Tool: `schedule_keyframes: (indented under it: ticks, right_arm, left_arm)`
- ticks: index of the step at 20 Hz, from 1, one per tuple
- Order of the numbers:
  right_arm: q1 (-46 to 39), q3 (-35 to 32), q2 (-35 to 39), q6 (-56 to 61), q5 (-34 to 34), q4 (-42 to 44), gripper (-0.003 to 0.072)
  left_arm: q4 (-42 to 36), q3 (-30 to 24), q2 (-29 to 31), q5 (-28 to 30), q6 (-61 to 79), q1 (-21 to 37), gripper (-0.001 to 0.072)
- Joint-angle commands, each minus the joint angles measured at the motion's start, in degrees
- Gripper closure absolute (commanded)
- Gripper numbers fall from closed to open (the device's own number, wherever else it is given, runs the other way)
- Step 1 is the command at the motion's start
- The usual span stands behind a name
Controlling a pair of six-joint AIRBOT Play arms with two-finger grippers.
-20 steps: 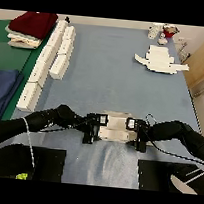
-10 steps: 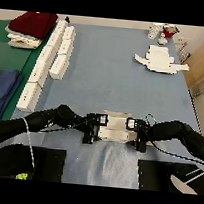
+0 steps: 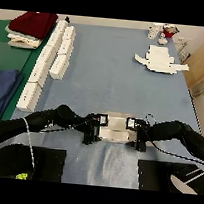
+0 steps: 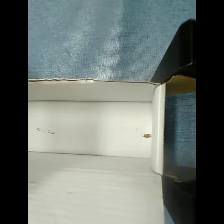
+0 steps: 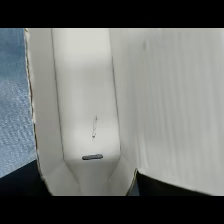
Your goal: Fold the box.
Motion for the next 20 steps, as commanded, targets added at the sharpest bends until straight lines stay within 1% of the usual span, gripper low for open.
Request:
schedule_keyframes:
  ticks: [1,3,4,6,8,11,12,13,14,15,16,17,18,19,20]
  right_arm:
    - [0.0,0.2,1.4,2.7,0.2,-1.3,-0.0034]
    - [0.0,1.3,4.0,7.6,-1.6,-5.6,-0.0034]
    - [0.0,2.1,5.6,11.9,-3.4,-9.6,-0.0034]
    - [0.0,4.1,8.5,20.9,-9.6,-17.4,-0.0034]
    - [0.0,5.9,10.9,27.9,-17.5,-21.7,-0.0034]
    - [0.0,7.3,14.2,39.0,-27.4,-23.0,-0.0023]
    - [0.0,7.6,15.0,46.4,-29.6,-21.2,-0.0022]
    - [0.0,7.5,15.5,54.6,-30.3,-17.3,-0.0015]
    - [0.0,7.5,15.6,63.6,-30.1,-11.3,0.0072]
    - [0.0,7.4,15.5,71.5,-28.2,-3.0,0.0195]
    - [0.2,6.6,15.1,75.5,-23.5,5.7,0.0224]
    - [1.2,5.8,14.8,76.2,-17.4,12.4,0.0223]
    - [2.9,5.2,14.6,77.4,-9.9,15.5,0.0223]
    - [5.4,5.0,14.0,80.2,-2.5,15.9,0.0223]
    - [7.5,5.0,13.3,83.1,4.8,15.7,0.024]
  left_arm:
    - [0.1,0.0,0.0,0.2,0.2,0.1,0.0175]
    - [0.1,0.0,0.0,0.2,0.2,0.1,0.0175]
    - [0.1,0.0,0.0,0.2,0.2,0.1,0.0175]
    - [0.1,0.0,0.0,0.2,0.2,0.1,0.0175]
    - [0.1,0.0,0.0,0.2,0.2,0.1,0.0175]
    - [0.1,0.0,0.0,0.2,0.2,0.1,0.0175]
    - [0.1,0.0,0.0,0.2,0.2,0.1,0.0175]
    - [0.1,0.0,0.0,0.2,0.2,0.1,0.0175]
    - [0.1,0.0,0.0,0.2,0.2,0.1,0.0175]
    - [0.1,0.0,0.0,0.2,0.2,0.1,0.0175]
    - [0.1,0.0,0.0,0.2,0.2,0.1,0.0175]
    - [0.1,0.0,0.0,0.2,0.2,0.1,0.0175]
    - [0.1,0.0,0.0,0.2,0.2,0.1,0.0175]
    - [0.1,0.0,0.0,0.2,0.2,0.1,0.0175]
    - [0.1,0.0,0.0,0.2,0.2,0.1,0.0175]
